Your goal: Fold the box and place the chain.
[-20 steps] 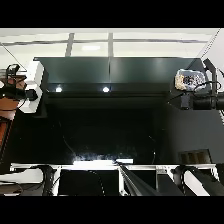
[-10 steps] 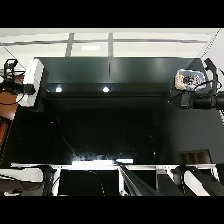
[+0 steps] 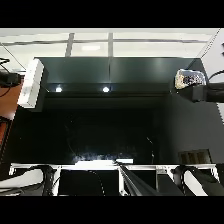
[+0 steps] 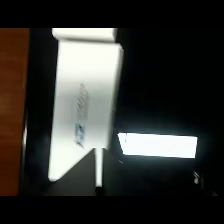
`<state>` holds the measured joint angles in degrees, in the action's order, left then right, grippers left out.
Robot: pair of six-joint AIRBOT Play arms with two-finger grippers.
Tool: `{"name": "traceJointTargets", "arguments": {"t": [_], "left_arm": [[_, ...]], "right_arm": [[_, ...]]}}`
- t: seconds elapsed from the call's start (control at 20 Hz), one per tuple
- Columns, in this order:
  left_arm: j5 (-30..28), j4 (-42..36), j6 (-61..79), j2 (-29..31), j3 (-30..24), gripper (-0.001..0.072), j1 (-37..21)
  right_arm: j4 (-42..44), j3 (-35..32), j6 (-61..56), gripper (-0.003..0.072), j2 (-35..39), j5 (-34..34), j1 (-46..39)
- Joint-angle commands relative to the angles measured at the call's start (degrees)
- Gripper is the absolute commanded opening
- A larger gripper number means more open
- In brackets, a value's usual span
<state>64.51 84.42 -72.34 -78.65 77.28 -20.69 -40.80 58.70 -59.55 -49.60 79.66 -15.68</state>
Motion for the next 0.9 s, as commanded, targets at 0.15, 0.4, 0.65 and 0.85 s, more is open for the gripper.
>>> {"name": "traceJointTargets", "arguments": {"t": [0.15,0.4,0.65,0.85], "left_arm": [[-10.71,-12.55,-3.72,25.79,-19.93,0.0027,14.47],[-32.22,-10.23,-3.76,45.09,-47.56,0.0027,33.46],[-32.33,-10.45,-4.55,47.12,-52.39,0.0029,34.84],[-32.63,-13.57,-4.57,47.1,-52.39,0.0029,34.84]], "right_arm": [[-12.52,-2.58,5.16,0.0011,12.07,-13.77,2.4],[-11.34,-22.58,12.04,0.0012,13.07,-38.77,5.79],[-13.25,-29.79,12.0,0.0012,12.9,-42.84,5.79],[-13.22,-29.79,12.02,0.0012,12.9,-41.59,5.79]]}}
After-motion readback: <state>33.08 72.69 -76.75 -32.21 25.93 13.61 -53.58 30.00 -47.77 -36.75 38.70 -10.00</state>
